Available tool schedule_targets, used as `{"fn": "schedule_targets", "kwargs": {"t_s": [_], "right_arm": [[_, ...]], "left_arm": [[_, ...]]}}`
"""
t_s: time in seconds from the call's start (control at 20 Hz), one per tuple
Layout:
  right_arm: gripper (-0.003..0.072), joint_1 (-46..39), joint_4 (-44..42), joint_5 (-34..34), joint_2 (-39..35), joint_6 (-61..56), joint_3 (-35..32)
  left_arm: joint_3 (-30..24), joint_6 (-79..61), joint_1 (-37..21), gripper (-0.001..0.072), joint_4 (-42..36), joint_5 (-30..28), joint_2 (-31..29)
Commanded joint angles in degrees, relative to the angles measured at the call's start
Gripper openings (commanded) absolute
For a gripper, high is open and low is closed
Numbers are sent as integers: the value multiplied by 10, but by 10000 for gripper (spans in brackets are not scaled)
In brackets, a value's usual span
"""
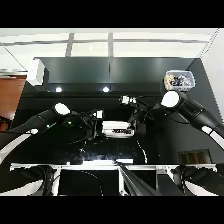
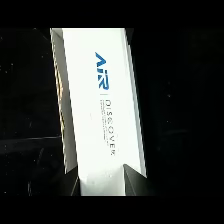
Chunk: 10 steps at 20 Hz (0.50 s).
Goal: Fold the box and place the chain.
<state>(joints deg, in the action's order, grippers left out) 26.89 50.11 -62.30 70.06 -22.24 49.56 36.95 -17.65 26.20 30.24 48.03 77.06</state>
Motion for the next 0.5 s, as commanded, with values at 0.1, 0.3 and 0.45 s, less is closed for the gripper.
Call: {"fn": "schedule_targets", "kwargs": {"t_s": [0.1, 0.3, 0.45], "right_arm": [[267, 7, 10, -5, 0, -1, -1], [278, 7, 12, -5, 0, -7, -1], [359, 7, 12, -5, 0, -7, -1]], "left_arm": [[0, 0, 0, 484, 0, 0, 0], [0, 0, 0, 484, 0, 0, 0], [0, 0, 0, 484, 0, 0, 0]]}}
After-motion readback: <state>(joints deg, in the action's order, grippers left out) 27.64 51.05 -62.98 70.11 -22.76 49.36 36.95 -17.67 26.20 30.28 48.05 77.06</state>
